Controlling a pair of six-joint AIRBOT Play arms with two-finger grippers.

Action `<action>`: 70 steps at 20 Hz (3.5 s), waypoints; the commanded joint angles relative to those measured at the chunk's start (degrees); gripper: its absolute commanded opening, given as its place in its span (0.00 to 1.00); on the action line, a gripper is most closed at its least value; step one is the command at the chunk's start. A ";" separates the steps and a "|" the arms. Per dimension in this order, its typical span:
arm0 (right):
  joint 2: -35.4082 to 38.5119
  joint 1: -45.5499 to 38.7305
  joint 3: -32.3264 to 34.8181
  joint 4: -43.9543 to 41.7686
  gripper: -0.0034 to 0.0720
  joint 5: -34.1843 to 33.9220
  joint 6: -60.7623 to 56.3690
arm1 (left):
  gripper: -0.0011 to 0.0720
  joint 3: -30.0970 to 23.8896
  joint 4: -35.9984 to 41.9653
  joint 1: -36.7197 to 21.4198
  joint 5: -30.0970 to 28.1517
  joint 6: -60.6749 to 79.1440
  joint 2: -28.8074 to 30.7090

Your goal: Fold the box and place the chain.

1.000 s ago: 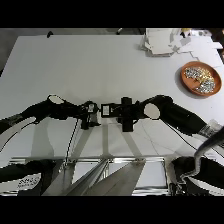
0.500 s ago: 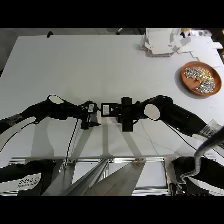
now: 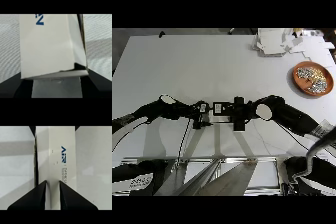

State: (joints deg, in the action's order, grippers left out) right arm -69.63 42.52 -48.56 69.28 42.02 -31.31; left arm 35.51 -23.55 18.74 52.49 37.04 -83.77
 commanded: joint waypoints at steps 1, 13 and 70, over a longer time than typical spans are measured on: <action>0.02 0.02 0.07 -0.09 0.25 -1.22 -0.37 | 0.06 0.02 -0.04 0.04 0.02 0.00 0.02; 0.13 0.02 2.25 -0.74 0.25 -2.86 -3.30 | 0.06 0.02 -0.04 0.04 0.02 0.00 0.02; -2.03 1.92 6.01 -7.63 0.07 -0.87 -3.21 | 0.06 0.02 -0.04 0.04 0.02 0.00 0.02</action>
State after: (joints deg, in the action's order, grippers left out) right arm -71.11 44.38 -42.59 61.47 41.23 -34.28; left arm 35.51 -23.68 18.81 52.60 36.99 -83.77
